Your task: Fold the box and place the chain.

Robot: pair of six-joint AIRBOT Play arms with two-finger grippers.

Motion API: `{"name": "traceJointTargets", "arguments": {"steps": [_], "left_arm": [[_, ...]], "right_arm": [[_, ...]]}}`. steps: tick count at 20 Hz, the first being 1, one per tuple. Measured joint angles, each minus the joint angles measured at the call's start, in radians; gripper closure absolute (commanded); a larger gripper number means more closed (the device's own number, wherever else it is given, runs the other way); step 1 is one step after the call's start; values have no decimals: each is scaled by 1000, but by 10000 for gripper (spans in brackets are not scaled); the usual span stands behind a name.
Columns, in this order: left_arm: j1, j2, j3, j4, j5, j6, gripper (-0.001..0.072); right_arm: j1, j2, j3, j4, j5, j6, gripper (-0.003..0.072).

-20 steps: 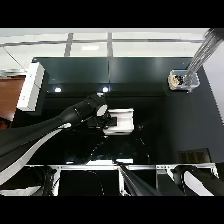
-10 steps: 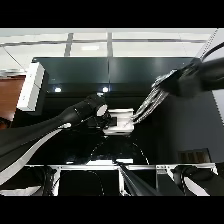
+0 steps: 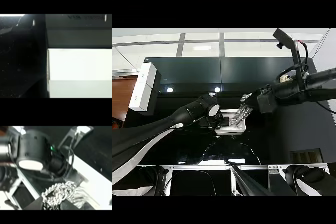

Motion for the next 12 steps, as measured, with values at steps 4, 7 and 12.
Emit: {"name": "traceJointTargets", "arguments": {"steps": [4,7,12], "left_arm": [[0,0,0,0,0,0,680],[0,0,0,0,0,0,680],[0,0,0,0,0,0,680]], "right_arm": [[6,-13,-20,14,-48,13,673],[8,-18,-65,15,-60,17,672],[8,-22,-198,13,-105,25,672]]}}
